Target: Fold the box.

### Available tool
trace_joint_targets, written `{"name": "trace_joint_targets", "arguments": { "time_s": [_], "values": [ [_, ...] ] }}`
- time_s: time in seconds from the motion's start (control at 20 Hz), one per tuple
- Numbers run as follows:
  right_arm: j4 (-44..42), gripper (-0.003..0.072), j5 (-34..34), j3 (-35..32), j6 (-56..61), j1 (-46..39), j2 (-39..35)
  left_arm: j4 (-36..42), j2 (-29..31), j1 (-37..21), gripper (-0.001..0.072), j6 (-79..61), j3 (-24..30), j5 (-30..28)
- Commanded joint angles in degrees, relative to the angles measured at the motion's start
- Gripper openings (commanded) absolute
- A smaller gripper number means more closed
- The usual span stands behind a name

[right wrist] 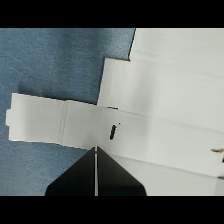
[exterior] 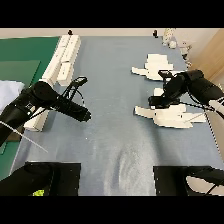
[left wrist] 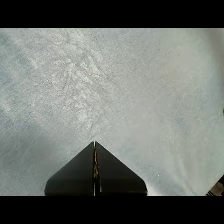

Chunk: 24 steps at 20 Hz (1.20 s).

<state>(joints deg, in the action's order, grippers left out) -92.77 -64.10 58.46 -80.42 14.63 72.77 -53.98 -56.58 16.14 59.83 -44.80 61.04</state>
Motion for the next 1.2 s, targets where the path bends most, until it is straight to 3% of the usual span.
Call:
{"name": "trace_joint_targets", "arguments": {
  "time_s": [0.0, 0.7, 1.0, 1.15],
  "values": [
    [-0.02, 0.0026, 0.00, 0.04, 0.00, -0.02, 0.02, 0.00, 0.00, 0.02, 0.0014, 0.00, 0.02, -0.02],
    [-0.04, 0.0026, 0.76, 0.04, 0.02, -0.02, 0.02, 0.00, 0.00, 0.02, 0.0015, 0.00, 0.02, -0.02],
    [-12.20, 0.0012, 5.20, 0.09, 3.10, -0.02, 0.07, 0.00, 0.00, 0.02, 0.0014, 0.00, 0.02, -0.02],
    [-9.64, 0.0047, 1.73, 6.16, 10.99, -4.15, 0.13, 0.04, -0.02, 0.02, 0.0015, 0.00, 0.02, -1.31]
  ]
}}
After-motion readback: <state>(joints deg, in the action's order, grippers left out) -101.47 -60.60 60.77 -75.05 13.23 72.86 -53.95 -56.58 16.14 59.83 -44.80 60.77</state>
